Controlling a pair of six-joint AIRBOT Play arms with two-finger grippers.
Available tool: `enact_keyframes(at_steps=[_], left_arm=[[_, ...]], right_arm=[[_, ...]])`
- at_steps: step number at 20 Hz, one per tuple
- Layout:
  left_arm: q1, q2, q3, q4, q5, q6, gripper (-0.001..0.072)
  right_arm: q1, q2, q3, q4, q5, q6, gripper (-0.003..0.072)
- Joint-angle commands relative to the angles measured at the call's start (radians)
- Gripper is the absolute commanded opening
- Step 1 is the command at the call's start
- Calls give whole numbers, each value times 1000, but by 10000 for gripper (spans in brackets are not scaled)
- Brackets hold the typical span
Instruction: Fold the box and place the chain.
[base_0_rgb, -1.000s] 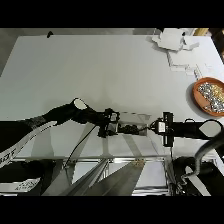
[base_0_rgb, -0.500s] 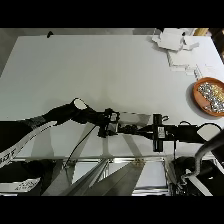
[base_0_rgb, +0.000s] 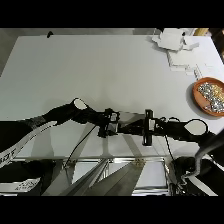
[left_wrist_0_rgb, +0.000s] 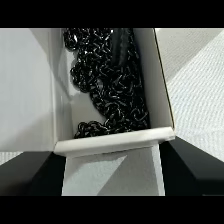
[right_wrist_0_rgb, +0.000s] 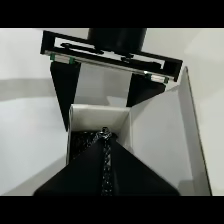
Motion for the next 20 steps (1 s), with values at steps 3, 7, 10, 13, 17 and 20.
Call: enact_keyframes(at_steps=[3,7,10,13,17,20], left_arm=[[0,1,1,0,0,0,272],[1,1,1,0,0,0,272],[1,1,1,0,0,0,272],[1,1,1,0,0,0,272],[0,1,1,0,0,0,272],[1,1,1,0,0,0,272]], right_arm=[[-6,-31,129,-322,128,71,179],[-168,-23,257,-584,355,208,178],[-312,-19,256,-675,355,208,177],[-406,-47,255,-683,307,204,178],[-416,-142,253,-690,293,197,201],[-416,-172,237,-694,267,197,317]])
